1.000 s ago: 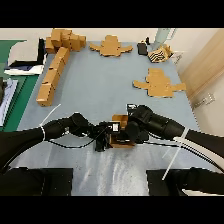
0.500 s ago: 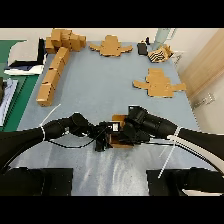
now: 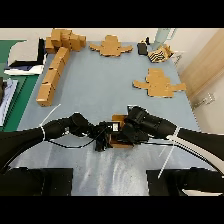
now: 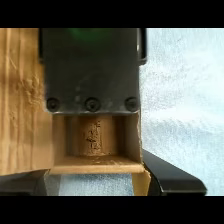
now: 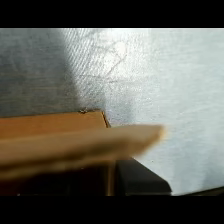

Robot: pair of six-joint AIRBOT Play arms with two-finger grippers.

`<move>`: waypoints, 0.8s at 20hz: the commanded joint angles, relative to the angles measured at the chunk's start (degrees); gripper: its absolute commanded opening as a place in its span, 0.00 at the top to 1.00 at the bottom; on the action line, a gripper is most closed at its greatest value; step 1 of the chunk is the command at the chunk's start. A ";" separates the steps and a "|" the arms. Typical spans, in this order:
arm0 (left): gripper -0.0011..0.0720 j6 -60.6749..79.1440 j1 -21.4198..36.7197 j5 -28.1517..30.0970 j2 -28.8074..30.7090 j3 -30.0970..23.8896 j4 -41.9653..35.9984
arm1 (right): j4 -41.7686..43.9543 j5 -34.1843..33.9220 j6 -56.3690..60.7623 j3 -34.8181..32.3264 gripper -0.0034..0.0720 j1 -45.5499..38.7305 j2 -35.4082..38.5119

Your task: Fold the box.

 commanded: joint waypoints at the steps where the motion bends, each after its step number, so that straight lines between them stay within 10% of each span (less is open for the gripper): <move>1: 0.30 0.02 0.04 -0.04 0.02 0.04 0.04 | 2.36 -0.33 -1.66 0.33 0.57 0.00 0.20; 7: 0.30 0.02 0.04 -0.02 0.02 0.04 0.04 | 2.32 -1.31 -1.86 1.33 0.59 -0.31 0.24; 9: 0.30 0.02 0.04 -0.04 0.02 0.04 0.04 | 1.51 -2.27 -1.86 1.33 0.92 -0.31 0.24; 13: 0.30 0.02 0.04 -0.04 0.02 0.04 0.04 | 1.05 -2.80 -2.32 1.33 0.95 -0.28 0.24; 15: 0.30 0.02 0.04 -0.04 0.02 0.04 0.04 | 1.03 -2.89 -2.62 1.33 0.45 -0.28 0.24; 16: 0.30 0.02 0.04 -0.04 0.02 0.04 0.04 | 1.07 -2.89 -3.21 1.33 0.36 -0.28 0.26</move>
